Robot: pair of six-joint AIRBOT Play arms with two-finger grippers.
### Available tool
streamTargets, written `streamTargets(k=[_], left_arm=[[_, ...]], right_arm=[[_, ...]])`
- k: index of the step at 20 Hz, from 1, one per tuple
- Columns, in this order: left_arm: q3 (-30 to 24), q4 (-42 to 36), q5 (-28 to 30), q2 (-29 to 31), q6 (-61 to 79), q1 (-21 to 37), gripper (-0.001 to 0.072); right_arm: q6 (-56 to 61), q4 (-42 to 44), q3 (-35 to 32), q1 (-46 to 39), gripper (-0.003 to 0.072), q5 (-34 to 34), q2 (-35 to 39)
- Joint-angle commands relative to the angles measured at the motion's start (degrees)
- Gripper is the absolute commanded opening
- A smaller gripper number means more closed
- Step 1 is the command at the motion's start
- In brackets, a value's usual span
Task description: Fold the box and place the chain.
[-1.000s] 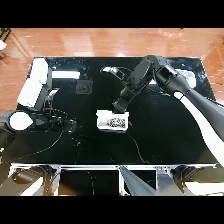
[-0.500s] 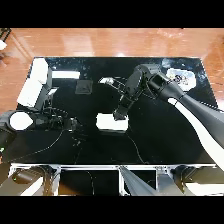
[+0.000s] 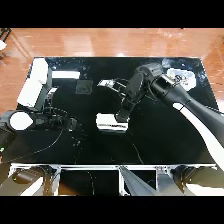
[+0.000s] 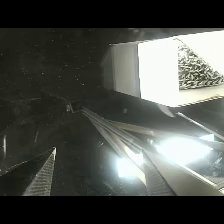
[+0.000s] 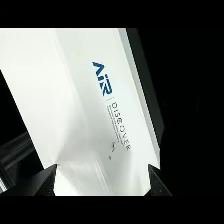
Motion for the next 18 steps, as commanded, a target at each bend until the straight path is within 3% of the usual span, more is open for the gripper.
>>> streamTargets(k=[1, 3, 4, 9, 10, 11, 14, 15, 16, 18], left_arm=[[-0.02, 1.97, -0.66, -0.02, -1.75, 0.02, 0.0631], [-0.02, 2.47, -0.94, 0.0, -2.58, 0.68, 0.0631], [-0.02, 2.38, -0.96, 0.0, -2.58, 1.4, 0.0631], [-0.02, 1.86, -0.98, 0.0, -2.56, 6.23, 0.0631], [-0.02, 1.86, -0.98, 0.0, -2.54, 6.62, 0.0631], [-0.02, 1.9, -0.94, 0.0, -2.54, 6.67, 0.0631], [-0.02, 1.88, -0.92, 0.0, -2.54, 6.67, 0.0631], [-0.02, 1.88, -0.92, 0.0, -2.54, 6.67, 0.0631], [-0.02, 1.88, -0.92, 0.0, -2.54, 6.67, 0.0631], [-0.02, 1.88, -0.92, 0.0, -2.54, 6.67, 0.0631]], right_arm=[[3.21, -4.7, -1.7, 3.21, 0.0702, 2.95, 0.37], [3.63, -6.32, -1.79, 4.9, 0.0701, 4.52, 0.42], [3.65, -7.08, -1.79, 5.57, 0.0644, 4.72, 0.42], [3.63, -9.2, -1.79, 6.64, 0.064, 5.14, 0.42], [3.54, -9.2, -1.79, 6.67, 0.051, 5.11, 0.42], [3.26, -9.16, -1.79, 6.67, 0.0474, 5.18, 0.42], [3.15, -9.07, -1.79, 6.67, 0.0472, 5.25, 0.42], [3.15, -9.07, -1.81, 6.67, 0.0445, 5.25, 0.42], [3.08, -9.07, -1.79, 6.67, 0.0299, 5.25, 0.42], [3.1, -9.09, -1.79, 6.67, 0.03, 5.25, 0.42]])
